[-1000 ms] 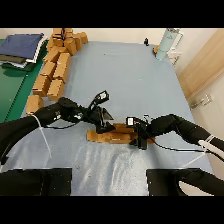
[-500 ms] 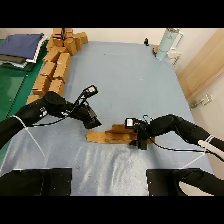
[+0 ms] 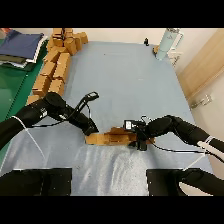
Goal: Fold the box.
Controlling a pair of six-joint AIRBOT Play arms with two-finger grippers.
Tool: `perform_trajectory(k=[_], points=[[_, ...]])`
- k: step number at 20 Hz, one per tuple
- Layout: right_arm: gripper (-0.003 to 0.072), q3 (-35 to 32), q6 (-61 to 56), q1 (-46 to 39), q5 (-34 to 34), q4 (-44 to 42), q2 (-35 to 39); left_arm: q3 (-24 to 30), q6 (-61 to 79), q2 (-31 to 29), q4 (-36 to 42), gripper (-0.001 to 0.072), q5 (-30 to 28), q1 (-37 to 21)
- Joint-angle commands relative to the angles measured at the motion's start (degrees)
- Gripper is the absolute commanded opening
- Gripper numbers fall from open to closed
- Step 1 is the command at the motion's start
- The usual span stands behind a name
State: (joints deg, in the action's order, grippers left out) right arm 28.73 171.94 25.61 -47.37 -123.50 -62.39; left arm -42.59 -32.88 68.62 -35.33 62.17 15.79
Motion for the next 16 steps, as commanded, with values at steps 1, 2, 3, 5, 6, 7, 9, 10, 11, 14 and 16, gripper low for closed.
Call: perform_trajectory(k=[1,2,3,5,6,7,9,10,11,14,16], points=[[0.0515,-0.04,0.00,0.24,0.96,0.07,-0.04,0.11,-10.84,-0.04,1.05,0.0011,5.11,4.98],[0.0515,-0.04,0.00,0.22,0.98,0.09,-0.04,0.09,-11.76,-0.04,2.99,0.0011,3.74,6.91],[0.0515,-0.04,-0.02,0.24,0.96,0.07,-0.04,0.09,-12.48,-0.04,5.35,0.0011,1.22,8.83],[0.0515,-0.04,0.00,0.24,0.94,0.07,-0.04,0.07,-16.61,-0.02,9.27,0.0011,-8.50,12.17],[0.0515,-0.04,0.00,0.24,0.94,0.07,-0.04,-0.09,-18.73,-0.02,10.16,0.0011,-13.40,12.90],[0.0515,-0.04,0.00,0.24,0.92,0.04,-0.04,-0.44,-20.70,0.00,10.58,0.0011,-17.79,12.92],[0.0515,-0.07,0.00,0.24,0.81,0.04,-0.04,-1.55,-22.75,0.37,10.95,0.0011,-23.98,12.11],[0.0515,-0.07,0.00,0.24,0.81,0.07,-0.04,-2.19,-23.58,0.83,11.13,0.0011,-26.12,11.85],[0.0515,-0.07,0.00,0.24,0.81,0.07,-0.04,-3.10,-24.00,1.64,11.06,0.0011,-27.87,11.74],[0.0515,-0.07,0.00,0.24,0.83,0.09,-0.04,-4.87,-25.33,6.03,10.82,0.0011,-28.50,11.74],[0.0515,-0.07,0.00,0.24,0.83,0.07,-0.04,-4.96,-25.70,9.31,10.32,0.0010,-27.28,11.74]])
